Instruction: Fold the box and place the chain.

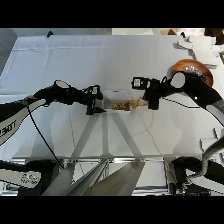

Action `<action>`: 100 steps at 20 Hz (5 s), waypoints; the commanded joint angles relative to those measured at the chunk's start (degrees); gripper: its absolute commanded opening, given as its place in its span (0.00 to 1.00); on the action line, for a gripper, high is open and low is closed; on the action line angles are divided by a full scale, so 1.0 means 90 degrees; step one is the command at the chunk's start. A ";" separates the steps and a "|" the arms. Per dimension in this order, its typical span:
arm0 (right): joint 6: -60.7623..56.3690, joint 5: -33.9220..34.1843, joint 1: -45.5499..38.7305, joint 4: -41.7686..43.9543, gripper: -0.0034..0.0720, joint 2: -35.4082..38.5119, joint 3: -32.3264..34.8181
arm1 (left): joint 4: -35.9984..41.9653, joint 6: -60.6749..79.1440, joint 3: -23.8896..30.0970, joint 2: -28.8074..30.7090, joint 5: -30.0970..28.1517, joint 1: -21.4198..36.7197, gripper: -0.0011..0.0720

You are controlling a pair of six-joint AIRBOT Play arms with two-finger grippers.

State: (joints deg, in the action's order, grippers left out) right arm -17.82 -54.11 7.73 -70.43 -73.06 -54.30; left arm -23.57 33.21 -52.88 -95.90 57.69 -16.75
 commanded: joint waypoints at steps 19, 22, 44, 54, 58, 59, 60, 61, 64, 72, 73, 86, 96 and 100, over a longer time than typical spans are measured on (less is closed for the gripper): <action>-0.1899 0.2754 0.2069 0.1685 0.06 0.0104 -0.0012 | -0.0002 0.0000 0.0000 0.0002 -0.0002 -0.0002 0.45; -0.1899 0.2346 0.2069 0.1571 0.06 -0.0272 -0.0010 | -0.0002 0.0000 0.0000 0.0002 -0.0002 -0.0002 0.45; 0.0211 -0.0440 -0.0721 0.1974 0.53 0.0692 -0.0007 | -0.0002 0.0000 0.0000 0.0002 -0.0002 -0.0002 0.45; 0.3225 -0.0874 -0.0857 0.1982 0.60 -0.1069 -0.0005 | -0.0002 0.0000 0.0000 0.0002 -0.0002 -0.0002 0.45; 0.3876 -0.0860 -0.0780 0.2103 0.60 -0.1428 -0.0005 | -0.0002 0.0000 0.0000 0.0002 -0.0002 -0.0002 0.45; 0.3876 -0.0821 -0.0719 0.2130 0.60 -0.1496 -0.0005 | -0.0002 0.0000 0.0000 0.0002 -0.0002 -0.0002 0.45; 0.3876 -0.0746 -0.0644 0.2169 0.60 -0.1574 -0.0005 | -0.0002 0.0000 0.0000 0.0002 -0.0002 -0.0002 0.45; 0.3874 -0.0668 -0.0573 0.2215 0.60 -0.1651 -0.0005 | -0.0002 0.0000 0.0000 0.0002 -0.0002 -0.0002 0.45; 0.3806 -0.0328 -0.0408 0.2210 0.59 -0.1868 -0.0005 | -0.0002 0.0000 0.0000 0.0002 -0.0002 -0.0002 0.45; 0.2960 -0.0134 -0.0403 0.1858 0.06 -0.1909 -0.0005 | -0.0002 0.0000 0.0000 0.0002 -0.0002 -0.0002 0.45; 0.2960 -0.0141 -0.0403 0.1819 0.06 -0.1909 -0.0005 | -0.0002 0.0000 0.0000 0.0002 -0.0002 -0.0002 0.45; 0.2118 -0.0585 -0.0403 0.1804 0.06 -0.0119 -0.0005 | -0.0002 0.0000 0.0000 0.0002 -0.0002 -0.0002 0.45; 0.0981 0.0158 0.0495 0.2317 0.06 0.0505 -0.0619 | -0.0002 0.0000 0.0000 0.0002 -0.0002 -0.0002 0.45; 0.0767 0.1112 0.1093 0.2346 0.06 0.0486 -0.0685 | -0.0002 0.0000 0.0000 0.0002 -0.0002 -0.0002 0.45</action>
State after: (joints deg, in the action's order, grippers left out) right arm -8.82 -50.17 14.04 -49.58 -68.69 -59.66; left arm -23.59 33.21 -52.88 -95.90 57.67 -16.75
